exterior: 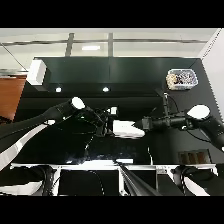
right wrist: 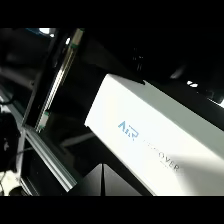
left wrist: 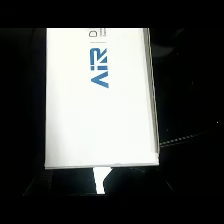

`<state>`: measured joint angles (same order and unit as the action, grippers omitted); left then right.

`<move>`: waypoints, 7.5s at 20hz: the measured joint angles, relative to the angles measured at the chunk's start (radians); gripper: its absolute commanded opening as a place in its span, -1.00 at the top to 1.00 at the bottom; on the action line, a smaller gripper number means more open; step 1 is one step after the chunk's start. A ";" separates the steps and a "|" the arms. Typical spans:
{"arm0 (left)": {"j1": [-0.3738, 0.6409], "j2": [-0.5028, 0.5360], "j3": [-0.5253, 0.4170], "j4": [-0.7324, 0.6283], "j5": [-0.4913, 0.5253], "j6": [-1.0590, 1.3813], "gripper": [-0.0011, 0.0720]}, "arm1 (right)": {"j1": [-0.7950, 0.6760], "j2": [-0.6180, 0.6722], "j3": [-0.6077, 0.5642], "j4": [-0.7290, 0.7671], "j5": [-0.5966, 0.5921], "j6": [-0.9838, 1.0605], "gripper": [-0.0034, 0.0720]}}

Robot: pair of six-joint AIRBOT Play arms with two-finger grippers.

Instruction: Fold the box and place the chain.

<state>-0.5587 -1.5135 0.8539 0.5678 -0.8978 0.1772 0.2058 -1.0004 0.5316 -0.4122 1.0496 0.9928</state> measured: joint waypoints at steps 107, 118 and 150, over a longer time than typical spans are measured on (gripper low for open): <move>1.025 -0.008 0.412 0.720 -0.149 -1.391 -0.16 | -0.531 0.092 0.164 -0.296 0.237 0.024 0.87; 0.946 -0.147 0.438 0.738 0.108 -1.296 -0.99 | -0.531 0.092 0.164 -0.295 0.185 0.026 0.87; 0.336 0.983 -0.365 0.819 0.287 -1.659 0.90 | -0.398 0.289 0.095 -0.549 -0.310 -0.021 0.87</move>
<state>-0.2222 -0.5304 0.4885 1.3869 -0.6106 -1.4822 -0.1921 -0.7113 0.6262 -0.9611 0.7395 0.9718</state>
